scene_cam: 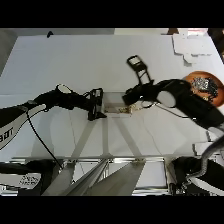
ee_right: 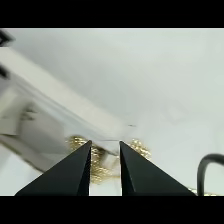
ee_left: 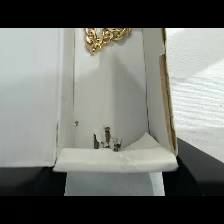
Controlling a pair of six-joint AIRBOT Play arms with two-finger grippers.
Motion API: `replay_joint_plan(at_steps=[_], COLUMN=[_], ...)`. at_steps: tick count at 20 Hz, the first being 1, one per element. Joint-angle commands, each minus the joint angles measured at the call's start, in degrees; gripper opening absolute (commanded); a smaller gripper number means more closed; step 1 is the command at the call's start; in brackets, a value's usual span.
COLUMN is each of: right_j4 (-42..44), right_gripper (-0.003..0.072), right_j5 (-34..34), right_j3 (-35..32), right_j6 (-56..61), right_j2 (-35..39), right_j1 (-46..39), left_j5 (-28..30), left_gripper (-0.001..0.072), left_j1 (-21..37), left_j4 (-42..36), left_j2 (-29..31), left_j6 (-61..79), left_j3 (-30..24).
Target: Fold the box and place the chain.
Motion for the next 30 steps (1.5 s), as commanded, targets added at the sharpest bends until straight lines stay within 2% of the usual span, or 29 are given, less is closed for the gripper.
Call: replay_joint_plan(at_steps=[1,2,4,5,7,10,12,19,22,26,27,28,29,30], right_j4=[-5.2,-6.6,-7.6,-7.6,-7.6,-7.4,-7.3,-4.8,-4.3,-4.2,-4.2,-4.2,-4.3,-4.3], right_gripper=[0.0271,0.0349,0.0350,0.0350,0.0399,0.0422,0.0468,0.0466,0.0456,0.0368,0.0324,0.0276,0.0196,0.0068], right_j5=[10.4,12.8,16.1,16.2,14.9,14.2,12.6,5.1,0.0,-1.0,-1.0,-1.0,-0.9,-0.7], right_j3=[0.0,0.0,0.0,0.0,0.0,0.0,0.0,0.0,0.0,0.0,0.0,0.0,0.0,0.0], right_j6=[0.5,0.4,-1.8,-2.8,-3.2,-6.3,-6.6,-5.4,-2.4,-1.6,-1.6,-1.6,-1.7,-1.7], right_j2=[6.2,6.8,6.8,6.8,6.3,3.0,-0.8,-14.8,-18.6,-21.2,-21.4,-21.4,-21.4,-21.4], right_j1=[-12.9,-17.3,-26.5,-31.2,-39.1,-47.7,-50.9,-52.4,-52.4,-52.4,-52.4,-52.4,-52.4,-52.4], left_j5=[0.0,0.0,0.0,0.0,0.0,0.0,0.0,0.0,0.0,0.0,0.0,0.0,0.0,0.0], left_gripper=[0.0158,0.0158,0.0158,0.0158,0.0158,0.0158,0.0158,0.0158,0.0158,0.0158,0.0158,0.0158,0.0158,0.0158], left_j1=[0.0,0.0,0.0,0.0,0.0,0.0,0.0,0.0,0.0,0.0,0.0,0.0,0.0,0.0], left_j4=[0.0,0.0,0.0,0.0,0.0,0.0,0.0,0.0,0.0,0.0,0.0,0.0,0.0,0.0], left_j2=[0.0,0.0,0.0,0.0,0.0,0.0,0.0,0.0,0.0,0.0,0.0,0.0,0.0,0.0], left_j6=[0.0,0.0,0.0,0.0,0.0,0.0,0.0,0.0,0.0,0.0,0.0,0.0,0.0,0.0], left_j3=[0.0,0.0,0.0,0.0,0.0,0.0,0.0,0.0,0.0,0.0,0.0,0.0,0.0,0.0])
